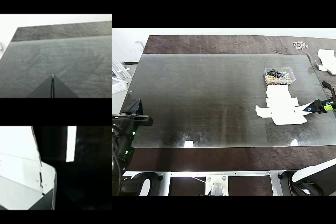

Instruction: Fold the box and place the chain.

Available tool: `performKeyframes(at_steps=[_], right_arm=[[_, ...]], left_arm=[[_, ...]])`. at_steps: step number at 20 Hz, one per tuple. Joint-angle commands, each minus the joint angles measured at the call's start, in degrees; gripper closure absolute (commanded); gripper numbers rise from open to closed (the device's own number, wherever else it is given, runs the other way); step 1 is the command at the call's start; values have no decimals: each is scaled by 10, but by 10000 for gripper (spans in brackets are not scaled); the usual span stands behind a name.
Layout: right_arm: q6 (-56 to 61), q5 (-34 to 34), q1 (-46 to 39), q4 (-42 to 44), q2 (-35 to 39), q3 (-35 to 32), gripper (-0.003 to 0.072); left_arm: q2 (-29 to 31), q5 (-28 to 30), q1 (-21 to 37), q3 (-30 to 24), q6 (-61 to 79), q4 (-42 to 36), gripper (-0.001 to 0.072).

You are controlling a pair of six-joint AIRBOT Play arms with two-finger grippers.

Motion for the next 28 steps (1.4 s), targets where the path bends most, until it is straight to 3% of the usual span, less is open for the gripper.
performKeyframes(at_steps=[1,4,10,13,17,22,28], right_arm=[[-33,60,8,58,-4,0,680],[0,113,30,94,1,-2,682],[15,94,137,204,89,-78,684],[21,25,210,298,136,-121,684],[21,-67,327,416,143,-153,684],[35,-230,451,417,120,-175,684],[49,-359,456,345,67,-175,685]], left_arm=[[0,0,0,0,0,0,686],[0,0,0,0,0,0,686],[0,0,0,0,0,0,686],[0,0,0,0,0,0,686],[0,0,0,0,0,0,686],[0,0,0,0,0,0,686],[0,0,0,0,0,0,686]])
